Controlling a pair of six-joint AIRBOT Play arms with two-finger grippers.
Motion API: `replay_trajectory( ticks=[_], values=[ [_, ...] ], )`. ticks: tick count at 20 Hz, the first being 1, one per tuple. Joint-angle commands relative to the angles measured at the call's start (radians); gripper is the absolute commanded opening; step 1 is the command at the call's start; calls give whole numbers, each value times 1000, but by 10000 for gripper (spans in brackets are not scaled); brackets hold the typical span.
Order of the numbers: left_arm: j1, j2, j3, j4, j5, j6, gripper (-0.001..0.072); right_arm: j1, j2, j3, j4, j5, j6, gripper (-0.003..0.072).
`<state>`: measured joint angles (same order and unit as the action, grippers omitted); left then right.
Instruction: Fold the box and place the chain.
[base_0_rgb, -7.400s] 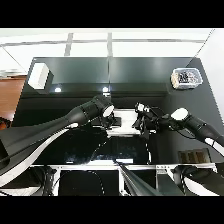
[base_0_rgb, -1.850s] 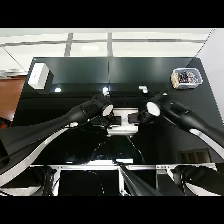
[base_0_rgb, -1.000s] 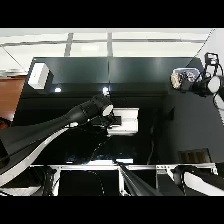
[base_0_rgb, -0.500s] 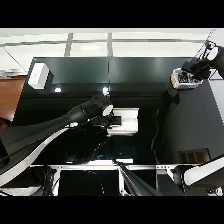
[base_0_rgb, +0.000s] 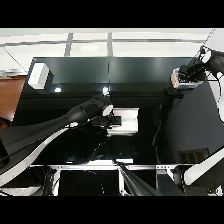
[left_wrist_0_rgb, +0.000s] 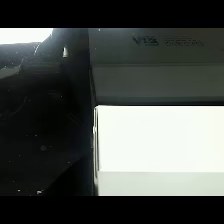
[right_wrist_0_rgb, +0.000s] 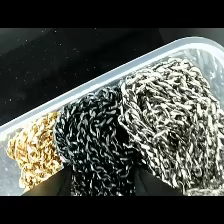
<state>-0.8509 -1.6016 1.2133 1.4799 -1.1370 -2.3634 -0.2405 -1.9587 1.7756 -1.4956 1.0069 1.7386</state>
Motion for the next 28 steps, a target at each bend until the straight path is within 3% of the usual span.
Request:
replay_trajectory(
  ticks=[1,2,3,4,7,12,17,24,28],
  values=[
    [0,0,0,0,-2,0,27,-1,-17,2,0,-2,-9,303],
    [0,0,0,0,-3,0,27,-1,-19,2,0,-1,-13,277],
    [0,0,0,0,-5,0,27,-1,-19,3,2,2,-13,107],
    [0,0,0,0,-8,0,27,-1,-18,8,4,14,-34,23],
    [0,0,0,0,-21,0,27,-7,27,21,2,36,-83,16],
    [0,0,0,0,-27,0,27,-10,223,21,35,113,-244,15],
    [0,0,0,0,-26,0,27,-25,462,7,264,182,-341,14],
    [0,0,1,0,-27,0,27,-31,844,-243,400,187,-419,13],
    [0,0,1,0,-26,0,27,-17,966,-281,477,213,-438,12]
  ],
)
